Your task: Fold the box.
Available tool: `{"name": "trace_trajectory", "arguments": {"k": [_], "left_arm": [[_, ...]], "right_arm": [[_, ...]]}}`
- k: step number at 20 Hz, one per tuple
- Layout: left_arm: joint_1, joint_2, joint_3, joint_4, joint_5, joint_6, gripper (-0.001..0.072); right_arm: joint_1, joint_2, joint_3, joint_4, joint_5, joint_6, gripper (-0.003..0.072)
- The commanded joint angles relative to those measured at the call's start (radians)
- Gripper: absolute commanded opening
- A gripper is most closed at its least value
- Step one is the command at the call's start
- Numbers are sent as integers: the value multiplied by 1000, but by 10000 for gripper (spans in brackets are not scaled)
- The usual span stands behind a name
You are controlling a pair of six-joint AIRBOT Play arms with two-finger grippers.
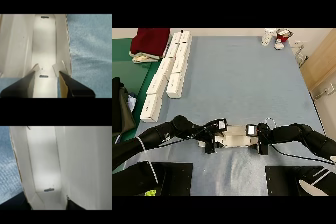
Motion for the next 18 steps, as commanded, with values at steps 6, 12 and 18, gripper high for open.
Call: {"name": "trace_trajectory", "arguments": {"k": [6,12,18], "left_arm": [[1,1,27,150,-20,-315,41],[2,132,59,543,-156,-871,12],[122,355,59,813,-287,-1491,12]], "right_arm": [[1,1,0,0,1,1,454],[1,1,0,0,1,1,454],[1,1,0,0,1,1,454]]}}
